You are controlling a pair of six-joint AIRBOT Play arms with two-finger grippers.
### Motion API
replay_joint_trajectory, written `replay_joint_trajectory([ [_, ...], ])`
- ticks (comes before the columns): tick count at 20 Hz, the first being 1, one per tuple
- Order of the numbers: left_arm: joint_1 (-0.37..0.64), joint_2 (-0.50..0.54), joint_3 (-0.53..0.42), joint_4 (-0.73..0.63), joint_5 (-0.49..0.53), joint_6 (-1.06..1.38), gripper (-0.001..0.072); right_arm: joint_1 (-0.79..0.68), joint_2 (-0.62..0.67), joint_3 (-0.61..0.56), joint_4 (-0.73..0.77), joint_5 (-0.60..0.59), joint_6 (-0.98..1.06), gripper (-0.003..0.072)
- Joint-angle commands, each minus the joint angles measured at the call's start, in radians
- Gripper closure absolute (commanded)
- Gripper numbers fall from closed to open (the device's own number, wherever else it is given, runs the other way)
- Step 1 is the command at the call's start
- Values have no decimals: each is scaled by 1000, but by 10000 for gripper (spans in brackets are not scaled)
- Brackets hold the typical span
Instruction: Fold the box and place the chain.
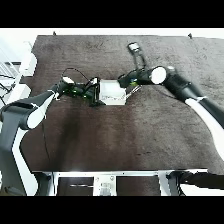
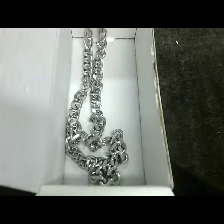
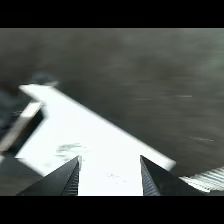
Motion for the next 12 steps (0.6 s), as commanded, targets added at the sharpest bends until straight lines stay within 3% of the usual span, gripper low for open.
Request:
replay_joint_trajectory([
  [1, 0, 0, 0, 0, 0, 0, 214, -169, 37, -22, -73, 43, 75, 253],
  [4, 0, 0, 0, -1, 0, 0, 213, -327, -4, -83, -27, -9, 175, 240],
  [5, 0, 0, 0, 0, 0, 0, 213, -360, -31, -97, 39, -43, 176, 199],
  [9, 0, 0, 0, -1, -3, 0, 213, -356, -186, -80, 272, -179, 90, 180],
  [12, 0, 0, 0, -1, -1, 0, 213, -320, -291, -19, 316, -213, 84, 182],
])
